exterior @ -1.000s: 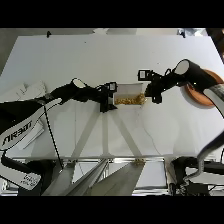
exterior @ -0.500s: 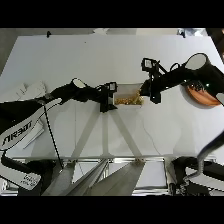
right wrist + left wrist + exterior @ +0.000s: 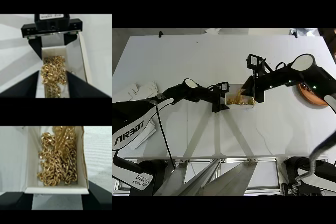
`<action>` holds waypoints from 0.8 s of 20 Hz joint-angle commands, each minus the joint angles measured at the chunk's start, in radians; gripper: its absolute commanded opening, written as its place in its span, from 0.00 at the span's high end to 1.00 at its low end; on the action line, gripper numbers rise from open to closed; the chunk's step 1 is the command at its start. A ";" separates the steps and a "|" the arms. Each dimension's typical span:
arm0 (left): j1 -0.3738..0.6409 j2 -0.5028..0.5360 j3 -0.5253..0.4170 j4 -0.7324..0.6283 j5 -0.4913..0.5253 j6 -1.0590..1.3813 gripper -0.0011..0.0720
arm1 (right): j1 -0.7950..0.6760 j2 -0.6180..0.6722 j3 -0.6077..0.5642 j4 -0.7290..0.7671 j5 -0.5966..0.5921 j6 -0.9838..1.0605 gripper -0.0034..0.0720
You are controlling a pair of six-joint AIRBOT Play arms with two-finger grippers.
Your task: Fold the box and place the chain.
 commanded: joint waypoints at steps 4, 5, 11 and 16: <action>0.000 0.000 0.000 0.000 0.000 0.000 0.69 | -0.005 0.009 0.001 -0.170 -0.018 0.022 0.41; 0.000 0.000 0.000 0.000 0.000 0.000 0.69 | -0.020 0.009 0.001 -0.222 -0.013 0.035 0.41; 0.000 0.000 0.000 0.000 0.000 0.000 0.69 | -0.175 0.025 0.001 -0.305 0.055 0.034 0.42; 0.000 0.000 0.000 0.000 0.000 0.000 0.69 | -0.254 0.021 0.000 -0.306 0.056 0.002 0.42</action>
